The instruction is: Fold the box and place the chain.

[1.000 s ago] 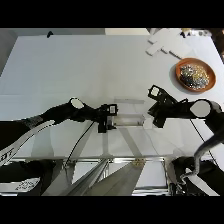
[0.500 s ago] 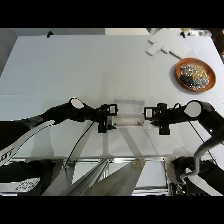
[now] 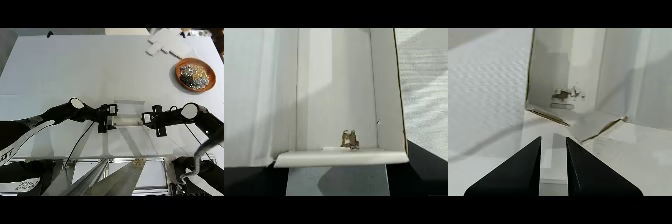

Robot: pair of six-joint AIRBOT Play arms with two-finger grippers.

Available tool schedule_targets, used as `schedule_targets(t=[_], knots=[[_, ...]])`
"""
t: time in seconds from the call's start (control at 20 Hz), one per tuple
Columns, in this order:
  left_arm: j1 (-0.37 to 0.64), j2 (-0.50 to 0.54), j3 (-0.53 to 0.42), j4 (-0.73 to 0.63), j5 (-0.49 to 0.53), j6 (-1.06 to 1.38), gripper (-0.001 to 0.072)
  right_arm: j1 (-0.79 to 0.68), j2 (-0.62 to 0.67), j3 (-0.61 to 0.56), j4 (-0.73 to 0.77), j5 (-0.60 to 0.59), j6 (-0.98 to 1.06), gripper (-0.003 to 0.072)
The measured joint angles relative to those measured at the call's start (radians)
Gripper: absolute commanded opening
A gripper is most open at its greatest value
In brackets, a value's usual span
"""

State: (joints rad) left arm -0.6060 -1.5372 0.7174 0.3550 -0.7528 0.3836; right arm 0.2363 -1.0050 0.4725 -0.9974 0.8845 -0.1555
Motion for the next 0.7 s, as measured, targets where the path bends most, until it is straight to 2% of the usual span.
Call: schedule_targets(t=[0.05,0.1,0.15,0.35,0.45,0.5,0.55,0.6,0.7], knots=[[0.000,0.000,0.000,0.000,0.000,0.000,0.0009,0.000,-0.002,0.000,0.000,-0.010,-0.002,0.0234],[0.000,0.000,0.000,0.000,0.000,0.000,0.0009,0.000,-0.003,0.000,-0.002,-0.016,-0.002,0.0327],[0.000,0.000,0.000,0.000,0.000,0.000,0.0009,0.000,-0.004,-0.001,-0.005,-0.022,-0.002,0.0351],[0.000,0.000,0.000,0.000,0.000,0.000,0.0009,0.000,-0.006,-0.001,-0.005,-0.039,-0.002,0.0350],[0.000,0.000,0.000,0.000,0.000,0.000,0.0009,0.000,-0.007,0.000,0.010,-0.043,-0.001,0.0334],[0.000,0.000,0.000,0.000,0.000,0.000,0.0009,0.000,-0.008,-0.001,0.022,-0.043,-0.001,0.0276],[0.000,0.000,0.000,0.000,0.000,0.000,0.0009,0.000,-0.011,0.000,0.040,-0.044,-0.001,0.0177],[0.000,0.000,0.000,0.000,0.000,0.000,0.0009,0.000,-0.016,-0.001,0.055,-0.043,-0.001,0.0148],[0.000,0.000,0.000,0.000,0.000,0.000,0.0009,0.000,-0.033,-0.001,0.076,-0.038,0.000,0.0148]])
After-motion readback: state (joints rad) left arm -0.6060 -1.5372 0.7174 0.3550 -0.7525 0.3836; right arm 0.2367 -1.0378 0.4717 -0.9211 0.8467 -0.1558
